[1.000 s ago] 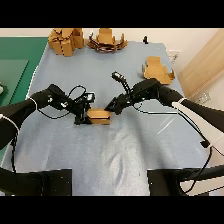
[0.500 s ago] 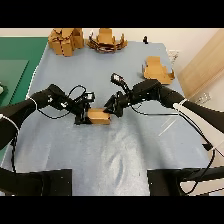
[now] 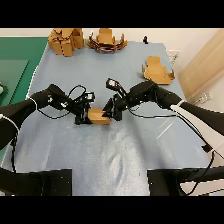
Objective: Fold the box.
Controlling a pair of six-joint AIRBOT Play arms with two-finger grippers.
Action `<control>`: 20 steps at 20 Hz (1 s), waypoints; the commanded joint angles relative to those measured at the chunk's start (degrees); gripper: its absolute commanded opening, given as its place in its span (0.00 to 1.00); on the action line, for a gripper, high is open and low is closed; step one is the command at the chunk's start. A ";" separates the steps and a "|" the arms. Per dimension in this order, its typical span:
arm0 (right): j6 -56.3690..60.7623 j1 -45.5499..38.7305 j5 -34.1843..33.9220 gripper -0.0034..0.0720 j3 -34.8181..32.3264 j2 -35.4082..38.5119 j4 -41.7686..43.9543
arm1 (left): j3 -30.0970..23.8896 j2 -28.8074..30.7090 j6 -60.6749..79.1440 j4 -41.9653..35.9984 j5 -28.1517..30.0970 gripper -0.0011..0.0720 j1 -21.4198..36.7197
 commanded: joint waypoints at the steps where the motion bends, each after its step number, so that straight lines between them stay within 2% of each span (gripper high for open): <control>1: -0.02 1.57 8.07 0.34 0.09 -0.09 -3.06 | -0.02 0.00 0.07 0.02 -0.02 0.32 -0.04; 3: -0.02 1.86 7.52 0.33 0.09 -0.07 -3.19 | -0.02 0.00 0.07 0.02 -0.07 0.32 -0.04; 5: -0.02 1.99 6.25 0.24 0.09 -0.09 -3.78 | -0.02 0.00 0.07 0.02 -0.04 0.32 -0.04; 6: -0.02 1.99 5.70 0.24 0.09 -0.02 -3.69 | -0.02 0.00 0.04 0.02 -0.07 0.32 -0.04; 7: -0.02 1.99 4.55 0.28 0.09 0.22 -3.23 | -0.02 0.00 0.04 0.02 -0.13 0.32 -0.04; 9: -0.02 1.99 2.16 0.58 0.11 0.66 -1.38 | -0.02 0.00 0.04 0.04 -0.37 0.32 -0.04; 14: -0.02 1.99 -0.22 0.59 0.09 0.96 -2.43 | -0.02 0.00 0.04 0.02 -0.39 0.32 -0.04; 20: -0.02 2.78 5.38 0.59 0.09 0.42 -7.61 | -0.02 0.00 0.04 0.02 -0.42 0.32 -0.04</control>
